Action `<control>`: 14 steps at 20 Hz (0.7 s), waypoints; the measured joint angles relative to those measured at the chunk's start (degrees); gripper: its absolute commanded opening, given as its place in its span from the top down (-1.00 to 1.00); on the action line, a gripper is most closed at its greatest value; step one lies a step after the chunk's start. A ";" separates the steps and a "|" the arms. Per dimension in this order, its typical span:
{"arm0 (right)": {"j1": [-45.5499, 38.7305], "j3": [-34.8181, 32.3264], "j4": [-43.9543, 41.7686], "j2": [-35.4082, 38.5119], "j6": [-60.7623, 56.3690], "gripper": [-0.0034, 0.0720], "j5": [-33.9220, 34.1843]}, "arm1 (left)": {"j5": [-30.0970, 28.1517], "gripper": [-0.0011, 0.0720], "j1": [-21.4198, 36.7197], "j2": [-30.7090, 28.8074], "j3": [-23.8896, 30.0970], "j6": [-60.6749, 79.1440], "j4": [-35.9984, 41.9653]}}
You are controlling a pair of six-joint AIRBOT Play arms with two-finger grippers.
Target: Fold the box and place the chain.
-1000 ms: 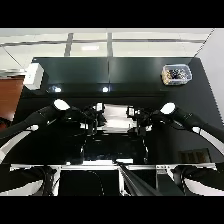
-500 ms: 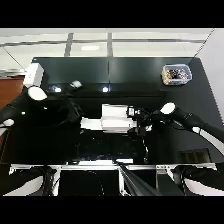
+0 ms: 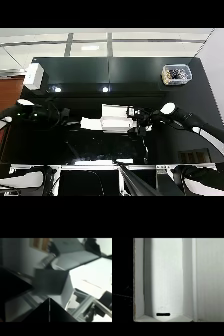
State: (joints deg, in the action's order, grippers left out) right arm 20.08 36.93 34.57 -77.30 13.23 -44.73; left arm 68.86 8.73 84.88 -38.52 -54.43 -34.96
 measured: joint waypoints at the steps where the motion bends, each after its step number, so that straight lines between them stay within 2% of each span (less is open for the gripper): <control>1: 0.00 0.00 0.00 0.00 0.00 0.55 0.00 | -0.79 0.91 -2.19 0.55 0.07 -0.37 0.79; 5: 0.00 0.00 0.00 0.00 0.00 0.55 0.00 | -3.98 0.90 -10.19 1.60 -0.92 0.57 2.19; 8: 0.00 0.00 0.00 0.00 0.00 0.55 0.00 | -3.43 0.90 -13.57 1.86 -2.62 2.32 2.69; 9: 0.00 0.00 0.00 0.00 0.00 0.55 0.00 | -2.38 0.83 -14.16 1.88 -3.50 3.02 2.84; 10: 0.00 0.00 0.00 0.00 0.00 0.55 0.00 | -1.22 0.47 -14.51 1.95 -4.44 3.58 2.86; 11: 0.00 0.00 0.00 0.00 0.00 0.55 0.00 | -0.17 -0.15 -14.75 1.97 -5.31 3.93 2.86; 12: 0.00 0.00 0.00 0.00 0.00 0.55 0.00 | 1.11 -0.62 -15.02 1.97 -6.25 4.20 2.97; 14: 0.00 0.00 0.00 0.00 0.00 0.55 0.00 | 2.78 -0.63 -15.56 1.97 -7.98 4.55 2.97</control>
State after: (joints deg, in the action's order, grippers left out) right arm 20.08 36.93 34.57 -77.30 13.23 -44.73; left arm 71.64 -6.83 86.85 -46.50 -49.89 -31.99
